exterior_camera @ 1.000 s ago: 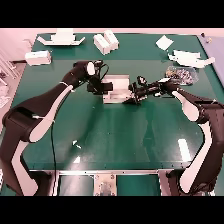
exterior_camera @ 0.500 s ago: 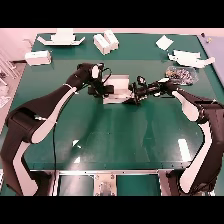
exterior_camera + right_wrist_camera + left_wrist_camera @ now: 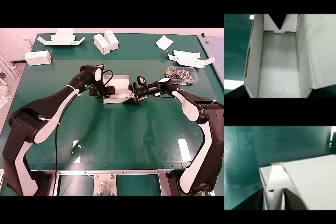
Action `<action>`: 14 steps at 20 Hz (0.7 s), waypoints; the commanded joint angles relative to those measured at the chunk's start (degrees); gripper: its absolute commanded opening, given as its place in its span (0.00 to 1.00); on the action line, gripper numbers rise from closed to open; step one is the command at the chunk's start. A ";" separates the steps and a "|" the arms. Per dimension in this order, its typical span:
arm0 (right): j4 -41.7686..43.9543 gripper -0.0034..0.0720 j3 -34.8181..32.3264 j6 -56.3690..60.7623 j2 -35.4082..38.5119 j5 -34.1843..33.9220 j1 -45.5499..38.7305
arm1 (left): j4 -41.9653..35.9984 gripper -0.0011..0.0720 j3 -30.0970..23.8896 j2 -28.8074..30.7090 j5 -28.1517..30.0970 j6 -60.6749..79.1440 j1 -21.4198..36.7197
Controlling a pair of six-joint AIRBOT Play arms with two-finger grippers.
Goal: Fold the box and place the chain.
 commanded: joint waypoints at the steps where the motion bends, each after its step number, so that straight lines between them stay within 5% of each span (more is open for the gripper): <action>1: 0.02 0.77 0.00 0.00 0.00 0.02 0.04 | -0.35 0.19 0.07 -0.15 0.87 -0.66 -0.09; 3: 0.02 0.77 0.00 0.00 0.00 0.02 0.04 | -0.37 0.16 0.07 -0.15 1.66 -0.61 -0.11; 4: 0.02 0.77 0.00 0.00 0.00 0.02 0.04 | -0.39 0.05 0.07 -0.15 1.66 -0.33 -0.09; 14: 0.02 0.77 0.00 0.00 0.00 0.02 0.04 | -1.09 0.06 0.07 -0.13 1.92 0.81 -0.11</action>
